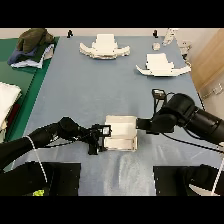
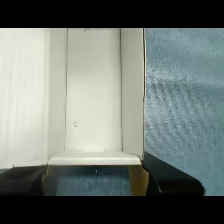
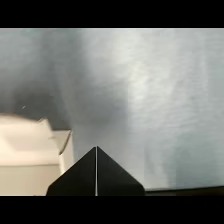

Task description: Fold the box.

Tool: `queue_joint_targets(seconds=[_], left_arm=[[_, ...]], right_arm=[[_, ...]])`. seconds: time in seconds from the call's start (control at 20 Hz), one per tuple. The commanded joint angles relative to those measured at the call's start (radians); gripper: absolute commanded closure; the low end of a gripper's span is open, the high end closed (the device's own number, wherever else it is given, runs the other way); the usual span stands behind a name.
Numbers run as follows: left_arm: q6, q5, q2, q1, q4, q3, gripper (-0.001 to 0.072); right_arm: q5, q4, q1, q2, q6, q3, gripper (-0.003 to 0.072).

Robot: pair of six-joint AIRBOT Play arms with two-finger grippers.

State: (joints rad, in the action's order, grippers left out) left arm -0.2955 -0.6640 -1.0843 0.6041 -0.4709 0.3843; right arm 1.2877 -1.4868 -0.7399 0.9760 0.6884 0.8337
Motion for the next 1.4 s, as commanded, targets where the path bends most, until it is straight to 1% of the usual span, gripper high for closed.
queue_joint_targets(seconds=[0.0,0.1,0.2,0.25,0.3,0.35,0.4,0.5,0.6,0.65,0.8,0.95,1.05,1.35], left_arm=[[0.0,0.0,0.001,-0.001,0.0,0.001,0.0198],[0.0,0.0,0.001,-0.001,0.0,0.001,0.0198],[0.0,0.0,0.001,-0.001,0.0,0.001,0.0198],[0.0,0.0,0.001,-0.001,0.0,0.001,0.0198],[0.0,0.0,0.001,-0.001,0.0,0.001,0.0198],[0.0,0.0,0.001,-0.001,0.0,0.001,0.0198],[0.0,0.0,0.001,-0.001,0.0,0.001,0.0199],[0.0,0.0,0.001,-0.001,0.0,0.001,0.0198],[0.0,0.0,0.001,-0.001,0.0,0.001,0.0198],[0.0,-0.001,0.001,-0.001,0.0,0.001,0.0199],[0.0,0.001,0.001,-0.001,0.0,0.001,0.0199],[0.0,0.0,0.001,-0.001,0.0,0.001,0.0198],[0.0,0.0,0.001,-0.001,0.0,0.001,0.0198],[0.0,0.0,0.001,-0.001,0.0,0.001,0.0198]], right_arm=[[-0.085,-0.124,0.211,0.016,0.249,-0.039,0.0685],[-0.165,-0.293,0.338,0.085,0.441,-0.05,0.0685],[-0.211,-0.568,0.465,0.187,0.714,-0.049,0.0686],[-0.205,-0.705,0.516,0.242,0.85,-0.045,0.0686],[-0.179,-0.827,0.559,0.301,0.969,-0.038,0.0686],[-0.127,-0.93,0.59,0.365,1.077,-0.025,0.0687],[-0.052,-1.007,0.605,0.429,1.18,-0.002,0.0687],[0.114,-1.096,0.604,0.529,1.318,0.06,0.0687],[0.227,-1.123,0.575,0.576,1.389,0.114,0.0687],[0.248,-1.122,0.555,0.577,1.42,0.123,0.0687],[0.266,-1.104,0.487,0.562,1.481,0.124,0.0687],[0.249,-1.027,0.408,0.517,1.519,0.11,0.0687],[0.166,-0.975,0.359,0.454,1.531,0.075,0.0687],[-0.245,-0.877,0.178,0.193,1.607,-0.066,0.0687]])
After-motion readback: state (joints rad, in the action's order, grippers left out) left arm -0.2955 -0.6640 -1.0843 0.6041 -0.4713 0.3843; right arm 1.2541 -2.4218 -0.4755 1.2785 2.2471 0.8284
